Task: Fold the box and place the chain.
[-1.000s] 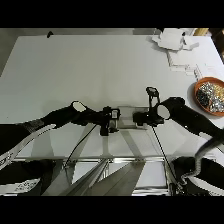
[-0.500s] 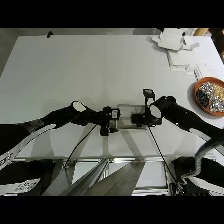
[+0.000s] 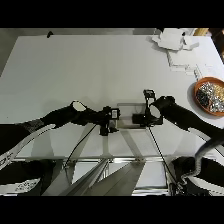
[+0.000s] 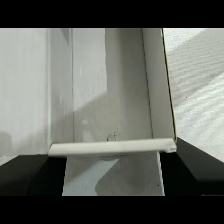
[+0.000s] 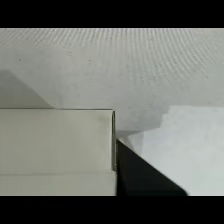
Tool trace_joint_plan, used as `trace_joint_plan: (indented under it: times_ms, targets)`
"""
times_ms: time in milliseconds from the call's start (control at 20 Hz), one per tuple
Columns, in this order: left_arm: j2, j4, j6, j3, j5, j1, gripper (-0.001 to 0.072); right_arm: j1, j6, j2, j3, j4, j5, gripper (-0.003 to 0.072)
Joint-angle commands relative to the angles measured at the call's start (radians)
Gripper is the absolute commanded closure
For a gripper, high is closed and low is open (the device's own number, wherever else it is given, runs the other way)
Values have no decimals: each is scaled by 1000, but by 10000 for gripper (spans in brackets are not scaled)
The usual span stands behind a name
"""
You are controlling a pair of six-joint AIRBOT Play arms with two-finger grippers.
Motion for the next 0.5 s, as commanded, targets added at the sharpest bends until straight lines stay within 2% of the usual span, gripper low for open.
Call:
trace_joint_plan:
  times_ms: [0,200,250,350,450]
  targets:
    - [0,0,0,0,1,-1,390,0,0,0,1,-3,3,500]
    - [0,0,0,0,1,-1,390,0,0,1,1,-24,8,501]
    - [0,0,1,0,1,-1,390,0,0,1,1,-25,9,529]
    - [0,0,1,0,1,-1,390,0,0,2,1,-25,12,668]
    - [0,0,1,0,1,-1,390,0,0,6,1,-30,24,667]
